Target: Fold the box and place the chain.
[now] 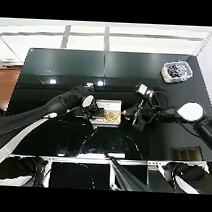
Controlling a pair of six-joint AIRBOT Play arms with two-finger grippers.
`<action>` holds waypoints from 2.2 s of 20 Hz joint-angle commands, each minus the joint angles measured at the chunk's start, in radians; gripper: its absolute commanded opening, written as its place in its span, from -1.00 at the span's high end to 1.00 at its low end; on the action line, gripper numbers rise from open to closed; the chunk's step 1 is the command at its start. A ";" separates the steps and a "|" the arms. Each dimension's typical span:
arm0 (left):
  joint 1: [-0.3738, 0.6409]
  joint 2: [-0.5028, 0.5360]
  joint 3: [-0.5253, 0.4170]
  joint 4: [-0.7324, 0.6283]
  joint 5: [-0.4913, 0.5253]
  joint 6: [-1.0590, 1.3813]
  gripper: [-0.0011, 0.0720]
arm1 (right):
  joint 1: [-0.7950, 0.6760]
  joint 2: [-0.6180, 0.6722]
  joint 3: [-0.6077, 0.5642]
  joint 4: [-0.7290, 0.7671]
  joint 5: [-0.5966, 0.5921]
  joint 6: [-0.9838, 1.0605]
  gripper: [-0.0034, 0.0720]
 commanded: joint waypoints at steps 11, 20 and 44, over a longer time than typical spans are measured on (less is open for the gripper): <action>0.001 0.000 0.001 0.000 0.000 0.000 0.89 | 0.001 0.060 0.182 0.618 0.024 0.005 0.86; 0.001 0.000 0.001 0.000 0.000 0.000 0.89 | 0.042 -0.111 0.048 0.256 -0.054 0.186 0.85; 0.004 0.089 0.001 -0.009 -0.050 -0.040 -0.13 | -0.369 -0.109 0.056 0.149 0.328 0.200 -0.01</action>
